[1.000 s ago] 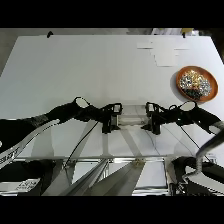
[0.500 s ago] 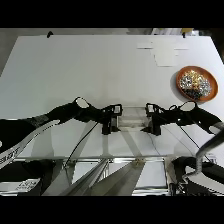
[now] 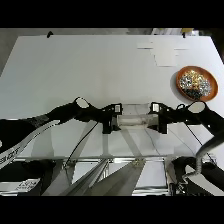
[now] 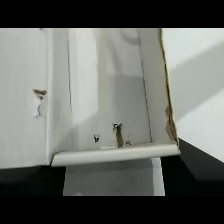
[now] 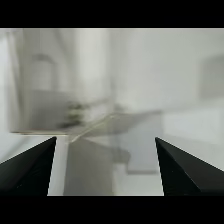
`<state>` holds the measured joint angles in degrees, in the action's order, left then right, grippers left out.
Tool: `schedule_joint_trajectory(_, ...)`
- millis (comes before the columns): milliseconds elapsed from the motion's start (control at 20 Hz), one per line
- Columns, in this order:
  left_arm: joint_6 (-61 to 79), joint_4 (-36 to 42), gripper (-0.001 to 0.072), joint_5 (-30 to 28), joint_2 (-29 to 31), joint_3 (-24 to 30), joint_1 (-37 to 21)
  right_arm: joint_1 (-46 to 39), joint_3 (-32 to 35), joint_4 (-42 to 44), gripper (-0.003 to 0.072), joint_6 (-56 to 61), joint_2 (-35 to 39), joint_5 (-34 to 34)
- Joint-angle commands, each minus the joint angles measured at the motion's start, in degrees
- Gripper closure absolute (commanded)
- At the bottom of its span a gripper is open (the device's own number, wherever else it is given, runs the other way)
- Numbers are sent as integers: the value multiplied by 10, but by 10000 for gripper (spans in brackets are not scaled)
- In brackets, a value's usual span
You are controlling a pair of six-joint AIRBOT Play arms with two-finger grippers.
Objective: Fold the box and place the chain.
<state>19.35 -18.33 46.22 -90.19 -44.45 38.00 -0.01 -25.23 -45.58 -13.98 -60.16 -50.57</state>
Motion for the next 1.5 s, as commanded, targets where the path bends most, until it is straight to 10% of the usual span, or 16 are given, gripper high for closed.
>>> schedule_joint_trajectory(0,1,1,501,-3,0,0,0,-25,0,-9,36,20,70,-12)
schedule_joint_trajectory(350,1,1,501,-3,0,0,0,-25,0,123,229,22,164,-71)
schedule_joint_trajectory(450,1,1,501,-3,0,0,0,-17,0,159,680,28,163,-86)
schedule_joint_trajectory(750,1,1,501,-1,0,0,0,42,1,191,670,35,103,0)
schedule_joint_trajectory(1000,1,1,501,0,0,0,0,91,0,282,671,99,-11,203)
schedule_joint_trajectory(1450,1,1,501,1,0,0,0,91,-1,142,671,207,-33,180)
